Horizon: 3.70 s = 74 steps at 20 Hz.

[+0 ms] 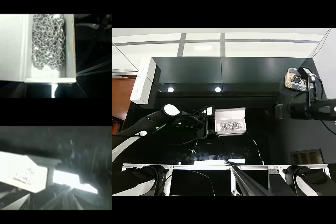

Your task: Fold the box and place the chain.

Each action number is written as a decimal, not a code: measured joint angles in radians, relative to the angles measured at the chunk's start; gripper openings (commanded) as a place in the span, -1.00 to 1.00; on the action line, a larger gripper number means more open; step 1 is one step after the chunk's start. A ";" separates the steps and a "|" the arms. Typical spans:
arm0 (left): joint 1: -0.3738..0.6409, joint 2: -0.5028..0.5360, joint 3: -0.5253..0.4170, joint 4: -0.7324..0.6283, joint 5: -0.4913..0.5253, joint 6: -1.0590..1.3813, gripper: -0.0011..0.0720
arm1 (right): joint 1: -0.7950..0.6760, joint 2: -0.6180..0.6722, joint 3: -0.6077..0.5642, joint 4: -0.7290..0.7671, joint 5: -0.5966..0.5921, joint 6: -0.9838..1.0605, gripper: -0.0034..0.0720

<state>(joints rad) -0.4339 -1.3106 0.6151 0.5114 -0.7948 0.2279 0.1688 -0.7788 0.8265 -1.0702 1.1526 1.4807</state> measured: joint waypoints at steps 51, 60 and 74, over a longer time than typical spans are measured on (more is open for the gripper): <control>0.000 0.001 0.002 0.069 -0.023 -0.018 0.34 | 0.259 -0.503 0.105 0.288 -0.046 -1.230 -0.55; 0.000 0.001 0.002 0.071 -0.024 -0.021 0.34 | 0.287 -0.503 0.093 0.284 -0.080 -1.228 -0.54; -0.001 0.000 0.002 0.068 -0.021 -0.016 0.34 | 0.290 -0.502 0.092 0.284 -0.088 -1.227 -0.18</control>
<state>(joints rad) -0.4347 -1.3106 0.6167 0.5797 -0.8158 0.2115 0.4583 -1.2804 0.9184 -0.7860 1.0645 0.2539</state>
